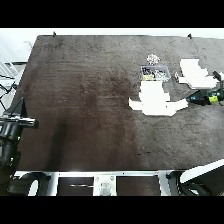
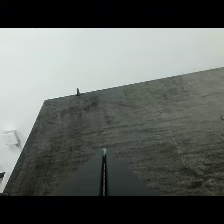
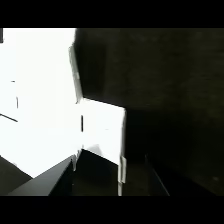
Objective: Fold the box and place the chain.
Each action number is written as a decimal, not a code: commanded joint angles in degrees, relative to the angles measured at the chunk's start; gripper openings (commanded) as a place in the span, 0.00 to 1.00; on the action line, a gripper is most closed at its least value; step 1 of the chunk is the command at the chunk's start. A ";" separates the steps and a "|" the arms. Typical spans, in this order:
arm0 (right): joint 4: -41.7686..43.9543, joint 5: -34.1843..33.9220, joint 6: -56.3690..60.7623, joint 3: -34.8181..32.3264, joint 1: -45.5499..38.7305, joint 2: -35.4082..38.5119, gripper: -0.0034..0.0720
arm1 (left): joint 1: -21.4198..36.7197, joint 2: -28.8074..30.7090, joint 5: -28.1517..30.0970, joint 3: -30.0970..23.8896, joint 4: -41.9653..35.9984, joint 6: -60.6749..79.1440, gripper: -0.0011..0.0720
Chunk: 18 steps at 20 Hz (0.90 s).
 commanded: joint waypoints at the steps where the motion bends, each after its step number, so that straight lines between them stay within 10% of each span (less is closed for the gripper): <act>1: 0.96 -2.58 -0.90 -3.23 2.32 -1.05 0.75 | 0.04 0.04 0.00 0.07 0.02 0.00 0.04; 7: 4.50 -3.43 -4.24 -4.85 4.81 -4.81 0.71 | 0.02 0.04 0.02 0.07 0.02 0.00 0.04; 12: 14.34 -0.02 -6.97 -8.74 5.68 -4.87 0.09 | 0.02 0.04 0.00 0.07 0.02 0.00 0.04; 18: 21.16 -1.25 -9.49 -20.26 9.11 4.17 0.05 | 0.02 0.04 0.00 0.07 0.02 0.00 0.04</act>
